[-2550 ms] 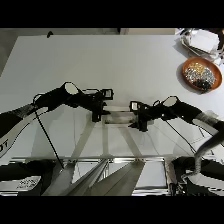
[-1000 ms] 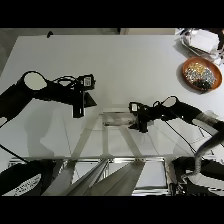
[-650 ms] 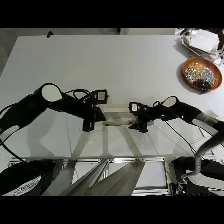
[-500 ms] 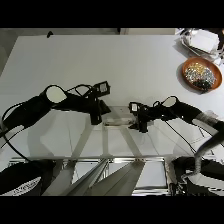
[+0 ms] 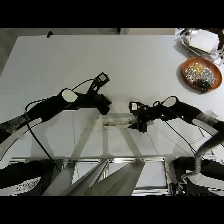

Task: Fold the box and place the chain.

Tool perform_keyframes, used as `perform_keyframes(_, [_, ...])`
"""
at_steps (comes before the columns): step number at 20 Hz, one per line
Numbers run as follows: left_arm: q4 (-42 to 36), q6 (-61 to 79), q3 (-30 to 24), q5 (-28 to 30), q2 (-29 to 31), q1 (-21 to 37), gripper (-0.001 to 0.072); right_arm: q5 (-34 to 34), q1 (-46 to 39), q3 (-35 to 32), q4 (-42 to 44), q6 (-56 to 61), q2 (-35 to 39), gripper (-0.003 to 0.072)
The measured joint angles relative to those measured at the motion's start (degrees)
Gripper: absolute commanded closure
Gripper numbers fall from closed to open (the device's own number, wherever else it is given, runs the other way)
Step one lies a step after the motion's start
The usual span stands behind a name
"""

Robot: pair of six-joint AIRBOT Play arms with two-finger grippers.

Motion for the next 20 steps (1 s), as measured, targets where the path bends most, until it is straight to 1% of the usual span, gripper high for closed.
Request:
perform_keyframes(5, [1.5, -0.6, 0.0, -0.6, -0.8, 0.0, 0.0704, 0.0, 0.0, 0.0, 0.0, 0.0, 0.0, 0.0284])
perform_keyframes(8, [3.8, -0.7, 0.0, -1.7, 1.6, 0.0, 0.0704, 0.0, 0.0, 0.0, -0.1, 0.0, 0.0, 0.0284])
perform_keyframes(11, [10.0, -0.7, 0.0, -4.2, 6.0, 0.0, 0.0704, 0.0, 0.0, 0.0, -0.2, 0.0, 0.0, 0.0284])
perform_keyframes(14, [19.8, -0.9, 0.0, -9.7, 10.6, 0.0, 0.0693, 0.0, 0.0, 0.0, -0.2, 0.0, 0.0, 0.0284])
perform_keyframes(15, [23.1, -0.9, 0.0, -12.1, 11.7, 0.0, 0.0666, 0.0, 0.0, 0.0, -0.2, 0.0, 0.0, 0.0284])
perform_keyframes(16, [26.2, -0.9, 0.0, -14.9, 12.5, 0.0, 0.0598, 0.0, 0.0, 0.0, -0.2, 0.0, 0.0, 0.0284])
perform_keyframes(17, [28.7, -0.9, -0.3, -17.4, 13.1, 0.0, 0.0469, 0.0, 0.0, 0.0, -0.2, 0.0, 0.0, 0.0284])
perform_keyframes(18, [30.5, -0.9, -0.7, -19.1, 13.4, 0.1, 0.0371, 0.0, 0.0, 0.0, -0.2, 0.0, 0.0, 0.0284])
perform_keyframes(20, [33.0, -0.9, -1.9, -20.3, 13.2, 0.2, 0.0356, 0.0, 0.0, 0.0, -0.2, 0.0, 0.0, 0.0284])
